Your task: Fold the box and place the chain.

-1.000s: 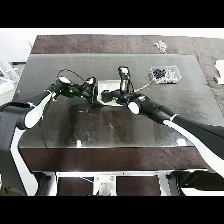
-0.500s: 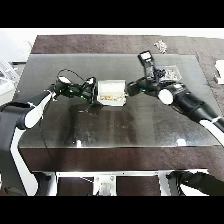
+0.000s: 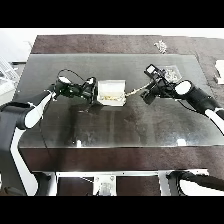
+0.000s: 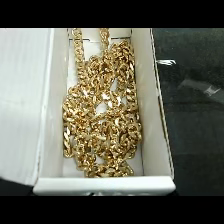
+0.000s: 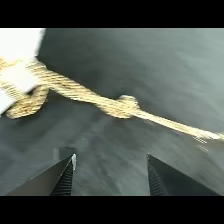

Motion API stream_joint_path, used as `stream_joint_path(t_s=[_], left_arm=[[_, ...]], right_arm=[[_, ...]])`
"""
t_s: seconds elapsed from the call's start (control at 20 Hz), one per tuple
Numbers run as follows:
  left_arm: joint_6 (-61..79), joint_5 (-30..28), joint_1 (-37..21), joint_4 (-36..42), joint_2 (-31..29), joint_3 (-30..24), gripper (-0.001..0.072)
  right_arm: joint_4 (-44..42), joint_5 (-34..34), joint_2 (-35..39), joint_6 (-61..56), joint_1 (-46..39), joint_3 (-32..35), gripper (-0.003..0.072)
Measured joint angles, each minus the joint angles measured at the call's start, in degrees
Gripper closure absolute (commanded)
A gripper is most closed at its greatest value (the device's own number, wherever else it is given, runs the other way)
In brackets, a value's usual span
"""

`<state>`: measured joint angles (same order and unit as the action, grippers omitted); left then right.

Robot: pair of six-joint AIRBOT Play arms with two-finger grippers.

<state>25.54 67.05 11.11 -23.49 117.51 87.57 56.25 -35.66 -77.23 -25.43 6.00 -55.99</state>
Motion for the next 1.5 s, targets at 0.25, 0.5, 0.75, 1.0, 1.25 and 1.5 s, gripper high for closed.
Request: stream_joint_path(t_s=[0.25, 0.5, 0.75, 1.0, 1.25, 1.5], left_arm=[[0.00, -0.02, 0.00, 0.02, 0.02, 0.00, 0.0225], [-0.02, -0.04, 0.02, 0.02, 0.00, 0.00, 0.0225], [0.00, -0.11, 0.02, 0.02, 0.00, 0.00, 0.0225], [0.00, -0.15, 0.02, 0.02, 0.00, 0.00, 0.0225], [-0.02, -0.15, 0.00, 0.02, 0.00, 0.00, 0.0225], [0.00, -0.13, 0.00, 0.02, 0.02, 0.00, 0.0225]], right_arm=[[-14.82, -13.05, -10.58, 21.29, -2.60, -5.14, 0.0058], [-18.67, -18.56, -16.52, 31.26, -3.10, -8.48, 0.0058], [-20.94, -19.67, -18.78, 38.23, -2.10, -10.03, 0.0058], [-21.66, -17.64, -19.43, 42.10, -0.90, -11.72, 0.0057], [-21.77, -16.68, -20.83, 43.65, -0.17, -12.63, 0.0057], [-21.70, -16.44, -23.43, 44.04, 0.13, -13.66, 0.0058]])
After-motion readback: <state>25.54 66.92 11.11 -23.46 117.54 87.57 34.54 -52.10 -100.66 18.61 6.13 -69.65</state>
